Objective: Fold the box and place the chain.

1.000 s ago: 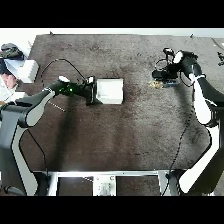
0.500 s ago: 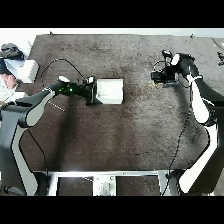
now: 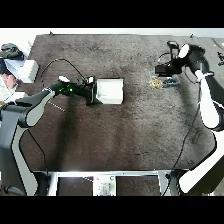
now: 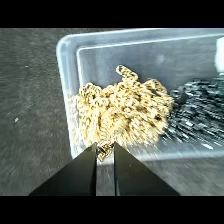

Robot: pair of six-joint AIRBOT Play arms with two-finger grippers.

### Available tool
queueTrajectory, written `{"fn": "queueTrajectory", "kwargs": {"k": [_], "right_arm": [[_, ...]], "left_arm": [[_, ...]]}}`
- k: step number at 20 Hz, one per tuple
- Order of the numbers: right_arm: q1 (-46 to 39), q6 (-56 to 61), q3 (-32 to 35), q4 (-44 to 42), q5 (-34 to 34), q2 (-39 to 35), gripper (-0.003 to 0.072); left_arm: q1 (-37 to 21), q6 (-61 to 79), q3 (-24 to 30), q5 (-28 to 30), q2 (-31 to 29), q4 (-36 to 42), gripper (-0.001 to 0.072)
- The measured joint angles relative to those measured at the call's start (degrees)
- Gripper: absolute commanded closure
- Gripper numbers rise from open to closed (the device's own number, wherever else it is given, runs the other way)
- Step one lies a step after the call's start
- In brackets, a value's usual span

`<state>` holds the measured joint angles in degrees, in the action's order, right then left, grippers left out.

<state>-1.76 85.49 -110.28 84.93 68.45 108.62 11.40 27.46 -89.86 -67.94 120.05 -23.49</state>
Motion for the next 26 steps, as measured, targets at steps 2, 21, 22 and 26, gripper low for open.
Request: {"fn": "queueTrajectory", "kwargs": {"k": [2,21,22,26], "right_arm": [[0.13,-0.92,0.00,0.20,1.07,-3.54,0.0676],[19.04,-8.31,-0.07,2.14,-18.73,-40.83,0.0676],[20.44,-8.63,-0.07,2.16,-18.88,-41.13,0.0676],[25.77,-9.14,-0.07,2.08,-16.87,-41.38,0.0676]], "left_arm": [[0.00,0.00,0.00,-0.02,0.00,0.02,0.0446],[0.00,0.00,0.00,0.00,0.00,0.02,0.0446],[0.00,0.00,0.00,0.00,0.00,0.02,0.0446],[0.00,0.00,0.00,-0.02,0.00,0.02,0.0446]]}}
